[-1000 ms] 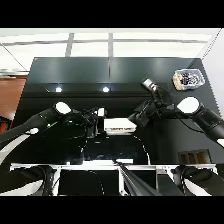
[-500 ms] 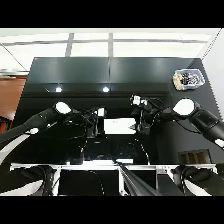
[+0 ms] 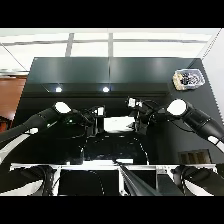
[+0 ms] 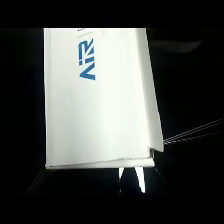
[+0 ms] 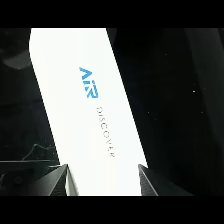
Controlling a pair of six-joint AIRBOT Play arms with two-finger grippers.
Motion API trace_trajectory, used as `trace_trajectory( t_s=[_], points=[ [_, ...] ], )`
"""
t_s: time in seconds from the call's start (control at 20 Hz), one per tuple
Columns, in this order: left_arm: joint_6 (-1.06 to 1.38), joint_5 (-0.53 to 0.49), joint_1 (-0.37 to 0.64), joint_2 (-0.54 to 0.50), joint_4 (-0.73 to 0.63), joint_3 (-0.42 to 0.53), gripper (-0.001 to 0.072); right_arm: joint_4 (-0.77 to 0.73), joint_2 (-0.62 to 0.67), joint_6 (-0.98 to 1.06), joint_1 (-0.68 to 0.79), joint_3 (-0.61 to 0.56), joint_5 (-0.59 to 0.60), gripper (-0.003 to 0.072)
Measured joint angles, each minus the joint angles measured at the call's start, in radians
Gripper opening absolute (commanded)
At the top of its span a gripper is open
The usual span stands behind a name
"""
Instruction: Fold the box and place the chain.
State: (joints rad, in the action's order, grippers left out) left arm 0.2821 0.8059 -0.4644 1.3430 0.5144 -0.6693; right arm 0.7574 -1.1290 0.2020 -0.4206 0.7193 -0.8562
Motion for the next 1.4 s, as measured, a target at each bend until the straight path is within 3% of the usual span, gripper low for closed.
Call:
trace_trajectory(
  t_s=[0.6, 0.65, 0.7, 0.75, 1.4],
  points=[
    [0.003, 0.013, 0.0, 0.0, 0.0, 0.0, 0.0399, 0.0, -0.003, 0.05, -0.002, 0.048, -0.038, 0.0485],
    [0.002, 0.012, 0.0, 0.0, 0.0, 0.0, 0.04, 0.001, -0.005, 0.053, -0.006, 0.048, -0.039, 0.0383],
    [0.002, 0.011, 0.0, 0.0, 0.0, 0.0, 0.0399, 0.002, -0.009, 0.055, -0.013, 0.048, -0.04, 0.0216],
    [0.001, 0.007, 0.0, 0.0, 0.0, 0.0, 0.04, 0.002, -0.012, 0.056, -0.02, 0.048, -0.042, 0.0181],
    [0.002, 0.009, 0.0, 0.0, 0.002, 0.0, 0.04, 0.028, -0.028, 0.068, -0.056, 0.048, -0.034, 0.0213]
  ],
)
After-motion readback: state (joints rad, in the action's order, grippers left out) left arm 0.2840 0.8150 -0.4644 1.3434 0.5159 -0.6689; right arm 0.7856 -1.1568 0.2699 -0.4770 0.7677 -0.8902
